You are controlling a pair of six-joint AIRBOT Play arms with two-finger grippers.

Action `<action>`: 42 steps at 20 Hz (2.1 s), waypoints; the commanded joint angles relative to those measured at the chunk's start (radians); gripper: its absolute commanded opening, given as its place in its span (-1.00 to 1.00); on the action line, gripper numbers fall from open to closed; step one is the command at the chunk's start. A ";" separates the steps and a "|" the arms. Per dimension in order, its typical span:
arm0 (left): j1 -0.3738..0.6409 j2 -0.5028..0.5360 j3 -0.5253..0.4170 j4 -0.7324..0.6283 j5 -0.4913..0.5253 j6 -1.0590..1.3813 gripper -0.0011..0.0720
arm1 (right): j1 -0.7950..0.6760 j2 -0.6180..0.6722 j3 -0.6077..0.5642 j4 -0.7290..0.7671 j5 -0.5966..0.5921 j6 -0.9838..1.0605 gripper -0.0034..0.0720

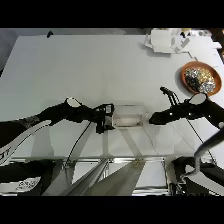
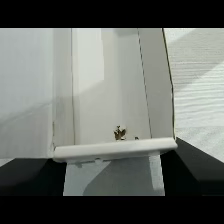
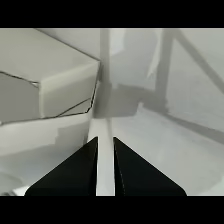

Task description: Fold the box and place the chain.

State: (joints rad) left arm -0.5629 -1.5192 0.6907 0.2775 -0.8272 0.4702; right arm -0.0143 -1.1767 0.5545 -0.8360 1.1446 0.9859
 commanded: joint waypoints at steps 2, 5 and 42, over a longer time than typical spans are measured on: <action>0.000 0.000 0.001 0.000 0.000 0.000 -0.77 | 0.012 0.043 0.000 0.031 0.018 -0.002 -0.47; 0.000 0.000 0.000 0.000 0.000 0.000 -0.77 | 0.015 0.045 0.000 0.037 0.038 0.008 -0.07; 0.000 0.000 0.000 0.000 0.000 0.000 -0.77 | 0.580 0.076 0.092 -0.536 -0.274 0.980 0.17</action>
State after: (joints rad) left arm -0.5629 -1.5192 0.6907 0.2775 -0.8276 0.4709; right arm 0.5411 -1.0973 0.6441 -1.3025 0.8577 1.8900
